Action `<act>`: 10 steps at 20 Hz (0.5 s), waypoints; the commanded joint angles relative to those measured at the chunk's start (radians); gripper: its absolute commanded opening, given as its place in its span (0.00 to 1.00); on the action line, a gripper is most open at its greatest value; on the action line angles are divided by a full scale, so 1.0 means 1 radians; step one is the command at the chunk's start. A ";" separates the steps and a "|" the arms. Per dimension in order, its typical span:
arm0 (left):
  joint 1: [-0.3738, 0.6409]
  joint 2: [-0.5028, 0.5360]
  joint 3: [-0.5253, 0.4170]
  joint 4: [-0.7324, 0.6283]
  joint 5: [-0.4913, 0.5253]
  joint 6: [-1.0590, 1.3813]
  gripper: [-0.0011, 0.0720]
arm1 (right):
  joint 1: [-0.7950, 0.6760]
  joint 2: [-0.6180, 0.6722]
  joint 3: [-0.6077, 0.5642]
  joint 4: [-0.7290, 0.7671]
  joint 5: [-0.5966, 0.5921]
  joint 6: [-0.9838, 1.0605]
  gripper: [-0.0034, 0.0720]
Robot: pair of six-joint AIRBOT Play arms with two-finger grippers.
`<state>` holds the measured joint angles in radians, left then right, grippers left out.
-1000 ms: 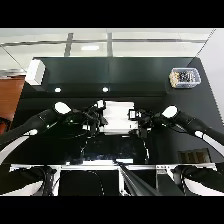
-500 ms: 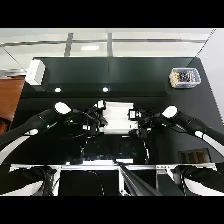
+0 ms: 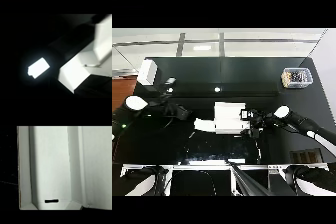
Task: Fold the box and place the chain.
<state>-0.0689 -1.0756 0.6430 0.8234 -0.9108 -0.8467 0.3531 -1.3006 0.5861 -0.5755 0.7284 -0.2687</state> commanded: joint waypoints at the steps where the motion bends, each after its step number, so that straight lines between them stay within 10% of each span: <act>1: 0.218 -0.047 -0.060 -0.022 -0.193 -0.328 0.05 | 0.000 -0.001 0.000 0.000 0.000 0.000 0.44; 5: 0.253 -0.241 -0.107 -0.215 -0.246 -0.277 0.05 | 0.000 -0.001 0.000 0.000 0.001 0.000 0.44; 10: 0.014 -0.376 -0.048 -0.286 -0.174 -0.225 0.05 | 0.000 -0.001 0.000 0.000 0.000 0.000 0.44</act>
<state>0.0494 -1.3788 0.5667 0.5861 -1.1023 -1.0813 0.3531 -1.3006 0.5861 -0.5758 0.7284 -0.2691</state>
